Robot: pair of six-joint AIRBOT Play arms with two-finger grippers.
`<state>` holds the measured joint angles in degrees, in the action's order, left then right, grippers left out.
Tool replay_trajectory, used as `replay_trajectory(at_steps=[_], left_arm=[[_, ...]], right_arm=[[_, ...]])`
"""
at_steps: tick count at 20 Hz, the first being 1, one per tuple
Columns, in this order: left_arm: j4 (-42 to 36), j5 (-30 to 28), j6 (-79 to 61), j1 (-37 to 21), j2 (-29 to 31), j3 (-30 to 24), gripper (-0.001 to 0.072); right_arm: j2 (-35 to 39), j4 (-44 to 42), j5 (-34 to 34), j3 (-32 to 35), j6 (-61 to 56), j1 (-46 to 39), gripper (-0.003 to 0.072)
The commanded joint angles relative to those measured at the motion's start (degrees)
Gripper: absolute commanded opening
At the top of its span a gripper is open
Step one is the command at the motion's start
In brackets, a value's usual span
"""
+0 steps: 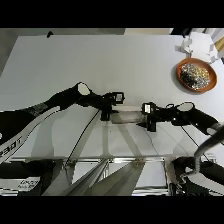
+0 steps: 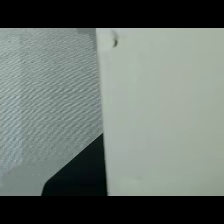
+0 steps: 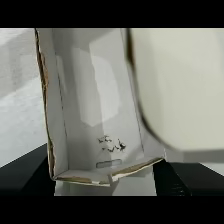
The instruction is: Fold the box and place the chain.
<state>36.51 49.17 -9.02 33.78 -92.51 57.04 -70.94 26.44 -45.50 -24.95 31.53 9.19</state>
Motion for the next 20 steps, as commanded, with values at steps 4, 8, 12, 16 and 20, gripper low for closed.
replay_trajectory(at_steps=[4,8,12,16,20], left_arm=[[0.0,0.0,0.0,0.0,0.0,0.0,0.0011],[0.0,0.0,0.0,0.0,0.0,0.0,0.0011],[0.0,0.0,0.0,0.0,0.0,0.0,0.0011],[0.0,0.0,0.0,0.0,0.0,0.0,0.0011],[0.0,0.0,0.0,0.0,0.0,0.0,0.0011]], right_arm=[[-2.4,-1.0,-0.1,0.0,0.9,0.7,0.0538],[-2.5,-1.0,-0.1,0.0,0.9,0.7,0.0396],[-2.4,-1.0,-0.1,0.0,0.9,0.7,0.0397],[-2.4,-0.9,-0.2,0.0,0.3,0.7,0.0412],[-2.4,-0.8,-0.2,0.0,0.3,0.7,0.0412]])
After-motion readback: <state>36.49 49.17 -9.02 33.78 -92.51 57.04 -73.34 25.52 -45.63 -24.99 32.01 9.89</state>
